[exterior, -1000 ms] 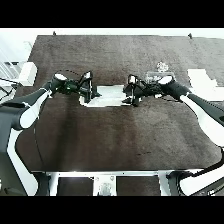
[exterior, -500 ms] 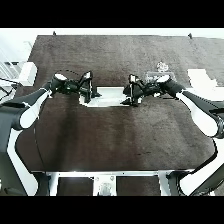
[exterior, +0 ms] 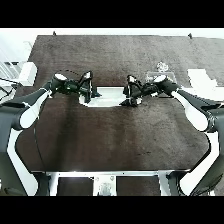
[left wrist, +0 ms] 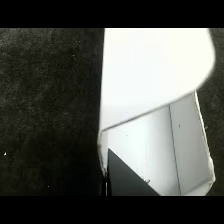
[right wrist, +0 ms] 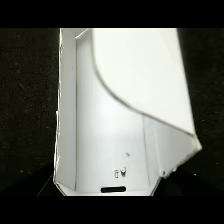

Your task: Fold the box and place the chain.

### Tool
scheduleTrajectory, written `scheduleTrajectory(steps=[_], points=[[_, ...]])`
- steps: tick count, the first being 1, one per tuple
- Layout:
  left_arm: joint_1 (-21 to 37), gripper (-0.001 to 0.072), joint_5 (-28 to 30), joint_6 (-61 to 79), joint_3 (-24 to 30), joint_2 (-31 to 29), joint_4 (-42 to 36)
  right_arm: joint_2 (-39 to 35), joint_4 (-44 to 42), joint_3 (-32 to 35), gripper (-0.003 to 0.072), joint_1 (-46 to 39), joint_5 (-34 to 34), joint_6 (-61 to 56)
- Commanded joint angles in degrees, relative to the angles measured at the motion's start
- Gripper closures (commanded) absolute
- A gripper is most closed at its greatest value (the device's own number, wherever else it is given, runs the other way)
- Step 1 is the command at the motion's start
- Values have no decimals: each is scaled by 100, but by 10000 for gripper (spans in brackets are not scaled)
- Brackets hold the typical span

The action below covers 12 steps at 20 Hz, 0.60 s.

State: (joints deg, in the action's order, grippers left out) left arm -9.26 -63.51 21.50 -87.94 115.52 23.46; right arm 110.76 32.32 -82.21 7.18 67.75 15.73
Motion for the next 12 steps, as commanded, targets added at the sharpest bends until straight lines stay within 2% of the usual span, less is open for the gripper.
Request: scheduleTrajectory(steps=[1, 12], points=[[2, 691, 2, 0, -4, 2, 2, 166, 2, -144, 67, 0, 46, -2], [2, 692, 2, 0, -4, 2, 0, 310, 4, -319, 67, 11, 55, 107]])
